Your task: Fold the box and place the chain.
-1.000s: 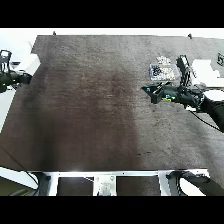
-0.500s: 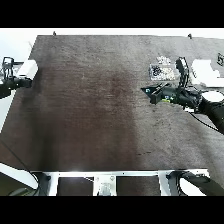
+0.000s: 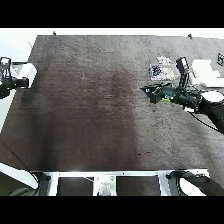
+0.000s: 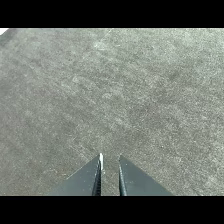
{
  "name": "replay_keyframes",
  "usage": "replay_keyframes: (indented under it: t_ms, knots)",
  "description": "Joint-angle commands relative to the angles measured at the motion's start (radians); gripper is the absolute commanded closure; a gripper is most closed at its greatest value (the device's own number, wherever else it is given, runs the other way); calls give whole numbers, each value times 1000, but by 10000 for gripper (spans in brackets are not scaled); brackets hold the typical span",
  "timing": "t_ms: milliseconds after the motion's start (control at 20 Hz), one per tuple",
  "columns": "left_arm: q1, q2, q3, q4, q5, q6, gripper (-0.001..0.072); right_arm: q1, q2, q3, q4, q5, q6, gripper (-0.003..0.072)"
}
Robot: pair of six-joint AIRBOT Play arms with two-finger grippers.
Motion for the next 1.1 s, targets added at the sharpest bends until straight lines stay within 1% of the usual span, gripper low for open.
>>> replay_keyframes:
  t_ms: [0,100,200,250,300,350,400,500,550,600,650,700,750,800,900,950,1000,1050]
  knots:
    - [4,0,0,1,-13,15,-11,2,-1,0,0,-2,0,536]
    - [4,6,2,3,-27,20,-11,2,0,0,0,-2,0,535]
    - [4,31,2,13,-67,28,-11,2,0,0,0,-2,0,530]
    - [4,47,2,18,-83,27,-11,2,0,0,0,-1,-1,453]
    - [4,63,2,28,-102,27,-11,2,0,0,0,-2,0,337]
    - [4,75,2,44,-114,27,-11,2,0,0,0,-2,-1,270]
    - [4,87,2,69,-124,25,-11,2,0,0,0,-2,-1,250]
    - [11,120,2,103,-158,-8,-11,2,0,0,0,-1,0,250]
    - [16,142,2,127,-176,-26,-11,2,1,0,1,-1,0,268]
    - [24,174,2,158,-218,-40,-11,2,3,0,13,4,0,431]
    - [29,212,2,189,-272,-56,-4,2,12,0,19,6,-1,613]
    - [32,253,1,196,-335,-76,184,3,30,0,19,5,-5,678]
    - [34,299,2,186,-412,-81,596,7,54,0,18,-3,-9,679]
    - [32,343,1,165,-493,-74,690,8,89,0,17,-21,-8,680]
    - [32,426,-1,25,-616,-74,694,11,172,0,-1,-79,-8,680]
    - [32,477,-18,-45,-638,-67,695,11,214,0,-27,-115,-8,680]
    - [28,533,-49,-102,-635,-40,695,11,259,-5,-51,-148,-6,680]
    - [13,605,-98,-130,-600,-8,695,11,306,-18,-70,-187,1,681]
